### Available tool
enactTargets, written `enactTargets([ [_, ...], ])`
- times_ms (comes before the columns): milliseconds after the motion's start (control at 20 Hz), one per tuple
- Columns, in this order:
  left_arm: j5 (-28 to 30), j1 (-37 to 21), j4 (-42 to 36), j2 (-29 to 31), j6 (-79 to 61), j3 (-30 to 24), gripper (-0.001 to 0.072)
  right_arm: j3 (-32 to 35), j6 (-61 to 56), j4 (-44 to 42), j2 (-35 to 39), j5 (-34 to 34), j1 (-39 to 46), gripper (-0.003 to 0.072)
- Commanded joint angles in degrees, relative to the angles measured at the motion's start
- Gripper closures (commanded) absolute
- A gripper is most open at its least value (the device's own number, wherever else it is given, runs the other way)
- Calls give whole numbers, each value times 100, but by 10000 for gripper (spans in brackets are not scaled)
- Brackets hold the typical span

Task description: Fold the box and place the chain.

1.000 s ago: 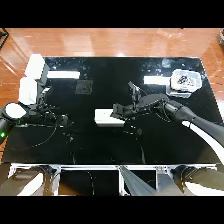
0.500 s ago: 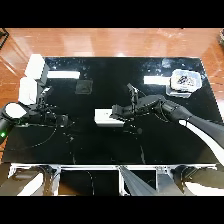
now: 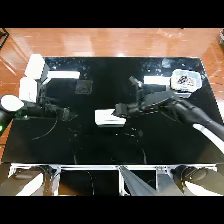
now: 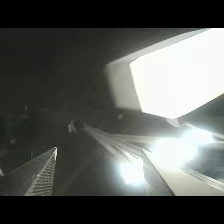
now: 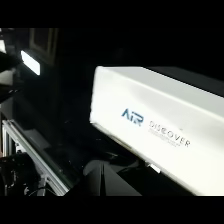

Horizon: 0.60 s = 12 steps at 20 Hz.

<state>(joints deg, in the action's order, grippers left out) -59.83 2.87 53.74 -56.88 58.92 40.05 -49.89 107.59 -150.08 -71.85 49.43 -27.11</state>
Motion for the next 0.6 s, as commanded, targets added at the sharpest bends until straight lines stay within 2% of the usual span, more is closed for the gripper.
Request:
enactTargets([
  [0,-289,592,-168,-713,-876,968,89,2,-352,1283,918,737,634,667],
  [100,-413,1191,-9,-1394,-1582,1620,69,2,-988,2649,1215,1102,1180,667],
  [150,-369,1515,372,-1681,-1762,1897,68,2,-1322,3289,1274,1287,1432,668],
  [250,-267,2186,1578,-2192,-1840,2406,68,4,-1443,3921,1281,1587,1797,667],
  [300,-256,2487,1912,-2380,-2111,2564,69,4,-1440,3987,1281,1631,1904,667],
  [400,-20,2833,1615,-2599,-2754,2629,70,4,-1438,3982,1281,1596,1978,667],
  [550,55,2924,299,-2771,-4411,2627,71,4,-1438,3956,1279,1517,1971,667],
])
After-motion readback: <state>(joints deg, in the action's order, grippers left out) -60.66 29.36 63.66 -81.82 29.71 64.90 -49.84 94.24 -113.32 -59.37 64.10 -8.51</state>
